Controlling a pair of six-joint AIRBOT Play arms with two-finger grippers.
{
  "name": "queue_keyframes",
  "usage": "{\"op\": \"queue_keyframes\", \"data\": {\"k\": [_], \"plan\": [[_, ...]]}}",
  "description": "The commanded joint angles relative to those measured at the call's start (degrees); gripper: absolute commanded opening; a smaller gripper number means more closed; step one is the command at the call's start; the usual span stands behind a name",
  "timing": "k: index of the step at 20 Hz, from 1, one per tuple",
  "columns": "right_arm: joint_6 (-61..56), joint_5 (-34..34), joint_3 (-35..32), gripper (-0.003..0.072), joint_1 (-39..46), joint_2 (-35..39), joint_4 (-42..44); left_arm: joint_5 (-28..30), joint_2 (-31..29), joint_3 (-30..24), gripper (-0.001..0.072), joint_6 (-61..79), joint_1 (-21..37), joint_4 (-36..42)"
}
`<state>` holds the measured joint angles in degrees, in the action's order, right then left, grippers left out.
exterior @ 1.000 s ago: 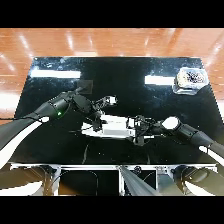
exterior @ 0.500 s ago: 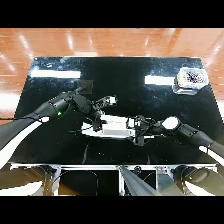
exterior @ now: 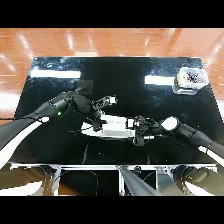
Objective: Fold the box and place the chain.
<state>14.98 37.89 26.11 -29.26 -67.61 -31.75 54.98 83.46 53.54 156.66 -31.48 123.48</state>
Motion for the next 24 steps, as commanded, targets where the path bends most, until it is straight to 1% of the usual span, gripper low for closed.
{"op": "queue_keyframes", "data": {"k": [1,17,18,19,20,24], "plan": [[-1.3,-1.1,0.0,0.0714,-0.4,0.0,-0.8,0.1,0.0,0.0,0.0023,-0.7,0.0,0.0],[-1.1,-1.4,0.0,0.0703,-0.5,0.0,-1.5,0.1,0.0,0.0,0.0023,-0.7,0.0,0.0],[-1.2,-1.5,0.0,0.0652,-0.5,0.0,-1.5,0.1,0.0,0.0,0.0023,-0.7,0.0,0.0],[-1.1,-1.6,0.0,0.046,-0.4,0.0,-1.5,0.1,0.0,0.0,0.0023,-0.7,0.0,0.0],[-1.1,-1.5,0.0,0.04,-0.5,0.0,-1.5,0.1,0.0,0.0,0.0023,-0.7,0.0,0.0],[-1.1,-1.6,0.0,0.0399,-0.4,0.0,-1.5,0.1,0.0,0.0,0.0023,-0.8,0.0,0.0]]}}
